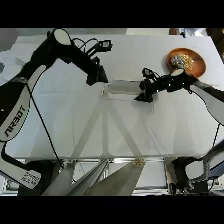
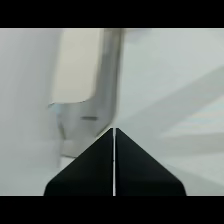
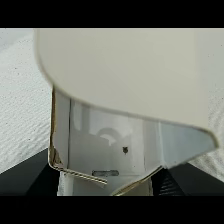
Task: Fold the box and place the chain.
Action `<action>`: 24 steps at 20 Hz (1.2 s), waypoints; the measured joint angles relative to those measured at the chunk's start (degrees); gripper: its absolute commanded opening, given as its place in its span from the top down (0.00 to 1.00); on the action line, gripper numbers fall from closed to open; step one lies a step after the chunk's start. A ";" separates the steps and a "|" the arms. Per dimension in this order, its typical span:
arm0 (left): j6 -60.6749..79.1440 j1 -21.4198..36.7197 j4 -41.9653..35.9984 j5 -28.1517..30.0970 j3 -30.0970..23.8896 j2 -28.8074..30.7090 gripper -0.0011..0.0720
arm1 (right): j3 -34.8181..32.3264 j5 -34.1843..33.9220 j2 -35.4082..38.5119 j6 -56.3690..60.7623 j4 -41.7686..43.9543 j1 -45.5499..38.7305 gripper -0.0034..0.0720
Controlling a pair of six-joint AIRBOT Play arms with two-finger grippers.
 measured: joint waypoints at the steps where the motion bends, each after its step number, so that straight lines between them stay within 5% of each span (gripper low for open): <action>1: -0.17 -0.66 -0.57 -1.75 0.00 0.94 0.97 | 0.00 0.00 0.00 0.00 0.02 0.00 0.28; 5: -0.61 -5.16 -1.90 -4.15 -0.68 2.89 0.97 | 0.00 0.00 0.00 0.00 0.02 0.00 0.28; 7: -0.72 -7.21 -2.14 -0.92 -2.67 3.17 0.97 | 0.00 0.00 0.00 0.00 0.00 0.00 0.28; 12: 4.83 -9.35 -6.75 16.90 -11.58 3.45 0.98 | 0.00 0.00 0.00 0.00 0.00 0.00 0.28; 18: 10.73 -10.03 -11.80 40.92 -14.88 2.36 0.98 | 0.00 0.02 0.00 0.02 0.02 0.00 0.28; 24: 13.29 -10.27 -13.20 52.92 -15.39 -0.50 0.98 | 0.00 0.00 0.00 0.02 0.02 0.00 0.28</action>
